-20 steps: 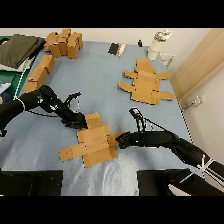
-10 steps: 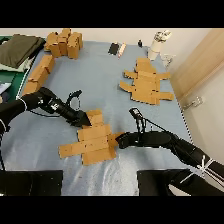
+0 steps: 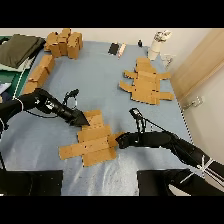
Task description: Fold the box.
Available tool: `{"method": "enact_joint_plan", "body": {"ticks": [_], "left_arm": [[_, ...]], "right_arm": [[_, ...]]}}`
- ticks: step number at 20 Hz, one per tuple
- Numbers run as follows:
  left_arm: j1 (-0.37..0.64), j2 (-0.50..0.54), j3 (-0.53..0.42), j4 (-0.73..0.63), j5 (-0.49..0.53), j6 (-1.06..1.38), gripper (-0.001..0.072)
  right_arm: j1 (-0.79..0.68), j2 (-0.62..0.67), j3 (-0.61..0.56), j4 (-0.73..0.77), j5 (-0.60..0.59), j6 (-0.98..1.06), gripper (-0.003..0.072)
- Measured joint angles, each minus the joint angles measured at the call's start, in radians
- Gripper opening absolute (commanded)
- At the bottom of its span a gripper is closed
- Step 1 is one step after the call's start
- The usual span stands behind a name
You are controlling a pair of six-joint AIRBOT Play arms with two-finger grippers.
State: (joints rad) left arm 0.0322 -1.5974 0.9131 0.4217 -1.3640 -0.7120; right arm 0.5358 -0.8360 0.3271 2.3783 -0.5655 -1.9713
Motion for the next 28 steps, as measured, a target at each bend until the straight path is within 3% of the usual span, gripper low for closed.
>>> {"method": "enact_joint_plan", "body": {"ticks": [8, 9, 10, 11, 12, 13, 14, 16, 22, 25, 26, 28], "left_arm": [[-0.021, -0.007, -0.012, -0.015, 0.016, 0.043, 0.0223], [-0.023, -0.009, -0.012, -0.015, 0.022, 0.045, 0.0068], [-0.026, -0.009, -0.012, -0.015, 0.022, 0.048, 0.0013], [-0.028, -0.01, -0.012, -0.021, 0.023, 0.056, 0.0013], [-0.031, -0.01, -0.012, -0.022, 0.025, 0.06, 0.0013], [-0.034, -0.011, -0.012, -0.023, 0.024, 0.068, 0.0013], [-0.037, -0.011, -0.012, -0.026, 0.024, 0.083, 0.0012], [-0.04, -0.011, -0.008, -0.039, 0.023, 0.127, 0.0011], [-0.097, 0.036, 0.034, -0.074, 0.064, 0.284, 0.0011], [-0.162, 0.078, 0.041, -0.117, 0.129, 0.385, 0.0011], [-0.187, 0.09, 0.042, -0.119, 0.154, 0.423, 0.0011], [-0.234, 0.11, 0.043, -0.105, 0.201, 0.491, 0.0011]], "right_arm": [[0.0, 0.0, 0.0, -0.003, 0.0, 0.008, 0.0], [0.0, -0.001, 0.0, -0.004, 0.0, 0.008, 0.0], [0.0, -0.002, 0.0, -0.005, 0.0, 0.008, 0.0001], [0.0, -0.004, 0.0, -0.005, 0.0, 0.008, 0.0005], [0.0, -0.005, 0.0, -0.008, 0.0, 0.008, 0.0077], [0.0, -0.006, 0.0, -0.006, 0.002, 0.008, 0.0314], [0.0, -0.007, 0.0, -0.007, 0.003, 0.008, 0.0432], [-0.002, -0.008, 0.006, -0.012, 0.008, 0.008, 0.044], [-0.14, -0.002, 0.165, -0.168, -0.019, 0.113, 0.0411], [-0.235, 0.003, 0.288, -0.227, -0.057, 0.143, 0.0064], [-0.259, 0.003, 0.326, -0.236, -0.074, 0.151, 0.0004], [-0.286, 0.003, 0.373, -0.25, -0.113, 0.167, 0.0003]]}}
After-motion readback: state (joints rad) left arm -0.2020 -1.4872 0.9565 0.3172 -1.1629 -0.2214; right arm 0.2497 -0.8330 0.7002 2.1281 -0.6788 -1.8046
